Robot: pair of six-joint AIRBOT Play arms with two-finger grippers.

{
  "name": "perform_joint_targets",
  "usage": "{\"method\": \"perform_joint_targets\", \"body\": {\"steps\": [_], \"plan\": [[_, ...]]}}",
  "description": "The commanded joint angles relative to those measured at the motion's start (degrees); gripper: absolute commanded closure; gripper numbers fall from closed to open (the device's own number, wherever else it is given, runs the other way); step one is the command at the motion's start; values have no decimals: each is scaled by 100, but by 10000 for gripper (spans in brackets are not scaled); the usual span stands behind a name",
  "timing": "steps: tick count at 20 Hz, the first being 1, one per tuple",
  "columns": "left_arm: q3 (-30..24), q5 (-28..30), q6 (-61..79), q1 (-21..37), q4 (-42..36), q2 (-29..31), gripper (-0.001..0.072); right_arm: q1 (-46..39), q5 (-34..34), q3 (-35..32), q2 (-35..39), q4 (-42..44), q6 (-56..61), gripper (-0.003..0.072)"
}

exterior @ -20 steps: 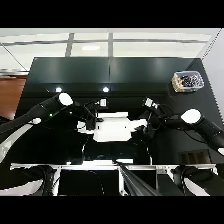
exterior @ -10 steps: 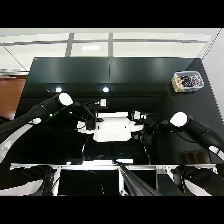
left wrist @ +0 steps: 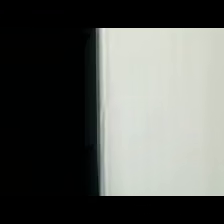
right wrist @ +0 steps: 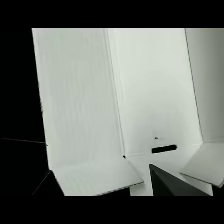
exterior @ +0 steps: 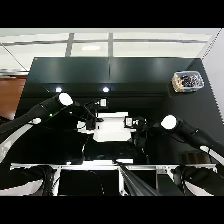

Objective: Fold the box and place the chain.

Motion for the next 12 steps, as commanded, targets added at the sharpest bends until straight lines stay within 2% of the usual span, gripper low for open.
{"method": "perform_joint_targets", "body": {"steps": [1,3,8,10,12], "plan": [[-2,-2,2,-2,-2,-4,685,127,-302,74,74,258,-26,-17],[-2,-15,0,-2,-2,-4,685,90,-262,168,310,42,-20,-17],[-2,-15,0,-2,-2,-4,685,-223,-269,203,531,306,-151,-18],[-2,-24,2,-2,-2,-2,685,-232,-485,203,527,841,-671,-17],[-2,-46,2,-2,-2,-2,685,-251,-623,203,501,1027,-1080,-18]]}}
